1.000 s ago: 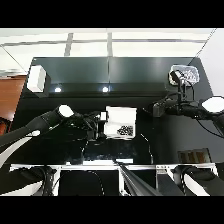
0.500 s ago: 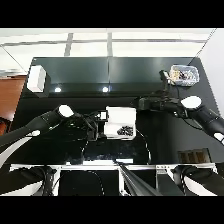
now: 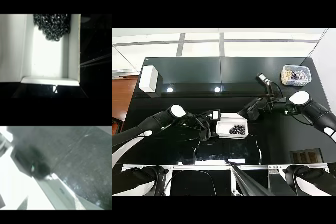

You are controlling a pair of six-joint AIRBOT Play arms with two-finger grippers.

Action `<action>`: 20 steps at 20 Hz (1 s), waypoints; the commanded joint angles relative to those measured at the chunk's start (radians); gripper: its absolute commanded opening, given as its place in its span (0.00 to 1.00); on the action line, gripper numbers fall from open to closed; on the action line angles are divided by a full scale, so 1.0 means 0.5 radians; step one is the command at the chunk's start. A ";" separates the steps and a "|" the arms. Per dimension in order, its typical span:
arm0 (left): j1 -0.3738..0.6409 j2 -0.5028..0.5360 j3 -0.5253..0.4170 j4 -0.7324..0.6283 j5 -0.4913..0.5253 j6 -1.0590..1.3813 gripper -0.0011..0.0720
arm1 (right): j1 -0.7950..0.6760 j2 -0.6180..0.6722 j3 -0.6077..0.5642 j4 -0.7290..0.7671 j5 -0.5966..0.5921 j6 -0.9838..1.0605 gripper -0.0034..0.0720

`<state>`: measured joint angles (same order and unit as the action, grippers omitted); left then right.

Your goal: Fold the box and place the chain.

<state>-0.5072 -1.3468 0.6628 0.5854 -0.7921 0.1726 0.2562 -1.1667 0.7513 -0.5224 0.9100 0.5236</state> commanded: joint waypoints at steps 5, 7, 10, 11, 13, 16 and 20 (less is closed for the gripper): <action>0.000 -0.002 0.002 0.002 0.012 -0.047 0.56 | 0.109 -0.003 0.066 -0.301 0.309 -0.204 0.92; 0.000 -0.002 0.002 0.002 0.011 -0.047 0.56 | 0.155 -0.004 0.064 -0.466 0.304 -0.204 0.92; 0.000 -0.002 0.002 0.002 0.011 -0.047 0.56 | 0.216 -0.004 0.064 -0.524 0.304 -0.213 0.92; 0.000 -0.002 0.002 0.002 0.011 -0.047 0.56 | 0.237 -0.004 0.064 -0.525 0.306 -0.258 0.92; 0.000 -0.002 0.002 0.002 0.011 -0.047 0.56 | 0.269 -0.004 0.064 -0.526 0.311 -0.334 0.92; 0.000 -0.002 0.001 0.002 0.011 -0.047 0.56 | 0.273 -0.004 0.064 -0.534 0.294 -0.353 0.92; 0.000 -0.002 0.001 0.002 0.008 -0.047 0.56 | 0.273 -0.004 0.064 -0.537 0.227 -0.353 0.76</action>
<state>-0.5072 -1.3468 0.6628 0.5854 -0.7856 0.1474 0.3901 -1.1683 0.7822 -0.7853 1.0451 0.3546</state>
